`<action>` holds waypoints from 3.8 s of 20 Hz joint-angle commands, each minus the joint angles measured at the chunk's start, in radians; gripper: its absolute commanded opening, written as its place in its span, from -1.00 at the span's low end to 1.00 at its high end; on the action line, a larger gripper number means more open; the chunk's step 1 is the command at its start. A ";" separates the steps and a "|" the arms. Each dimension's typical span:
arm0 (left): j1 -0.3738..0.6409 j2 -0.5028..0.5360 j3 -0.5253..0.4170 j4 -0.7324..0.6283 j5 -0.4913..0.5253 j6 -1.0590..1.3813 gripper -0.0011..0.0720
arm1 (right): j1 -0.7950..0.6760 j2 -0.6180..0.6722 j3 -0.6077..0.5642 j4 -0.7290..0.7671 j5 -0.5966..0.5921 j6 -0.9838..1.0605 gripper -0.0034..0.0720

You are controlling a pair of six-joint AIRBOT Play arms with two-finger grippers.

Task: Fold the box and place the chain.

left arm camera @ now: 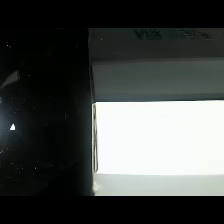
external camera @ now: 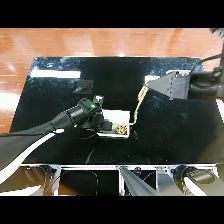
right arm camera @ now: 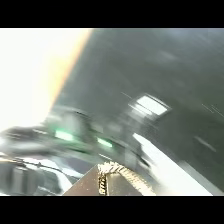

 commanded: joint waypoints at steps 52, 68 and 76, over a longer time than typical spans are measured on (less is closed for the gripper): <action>0.014 0.041 0.175 0.007 0.229 0.174 0.57 | -0.180 -0.012 -0.510 -0.526 -0.054 0.088 0.82; 0.591 0.731 -0.400 -0.314 0.033 0.527 0.57 | 0.213 -0.840 0.340 -0.482 0.049 -0.166 0.82; 0.586 0.723 -0.400 -0.312 0.023 0.542 0.57 | 0.255 -0.841 0.392 -0.338 0.337 -0.286 0.82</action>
